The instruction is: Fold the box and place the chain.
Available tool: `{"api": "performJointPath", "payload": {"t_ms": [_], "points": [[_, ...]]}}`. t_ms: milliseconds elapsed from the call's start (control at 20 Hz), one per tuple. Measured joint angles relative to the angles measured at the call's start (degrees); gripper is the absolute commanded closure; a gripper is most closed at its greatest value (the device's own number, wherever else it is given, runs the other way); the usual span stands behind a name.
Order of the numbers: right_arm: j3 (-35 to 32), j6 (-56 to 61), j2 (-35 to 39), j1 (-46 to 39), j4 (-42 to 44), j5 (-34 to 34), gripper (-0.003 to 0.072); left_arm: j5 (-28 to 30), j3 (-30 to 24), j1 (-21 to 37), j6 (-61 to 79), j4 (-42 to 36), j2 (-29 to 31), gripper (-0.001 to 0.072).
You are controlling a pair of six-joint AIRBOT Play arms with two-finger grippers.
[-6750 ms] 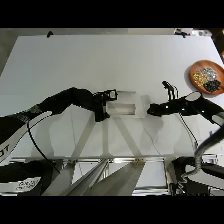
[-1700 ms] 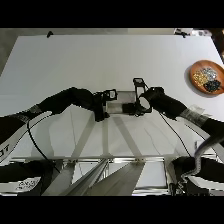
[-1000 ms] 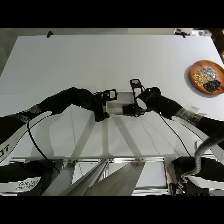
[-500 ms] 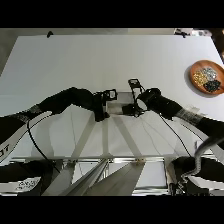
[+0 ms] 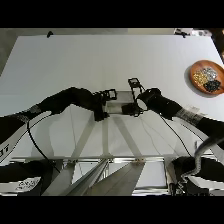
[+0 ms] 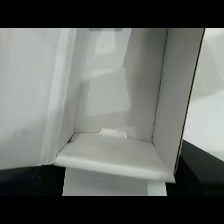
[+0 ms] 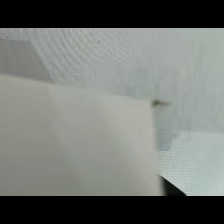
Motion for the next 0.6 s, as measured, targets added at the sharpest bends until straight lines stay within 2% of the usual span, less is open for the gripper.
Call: {"api": "performJointPath", "payload": {"t_ms": [300,400,600], "points": [[1.4,0.2,0.0,0.0,0.7,3.0,0.0431,0.0,0.0,0.0,0.2,0.0,0.0,0.0554],[2.4,-0.3,0.0,0.0,1.3,4.3,0.0333,-0.1,0.0,0.0,0.0,-0.2,0.0,0.0554],[4.1,-0.5,0.1,0.0,1.2,8.0,0.0352,-0.1,0.0,-0.1,-0.2,-0.3,0.0,0.0554]]}}
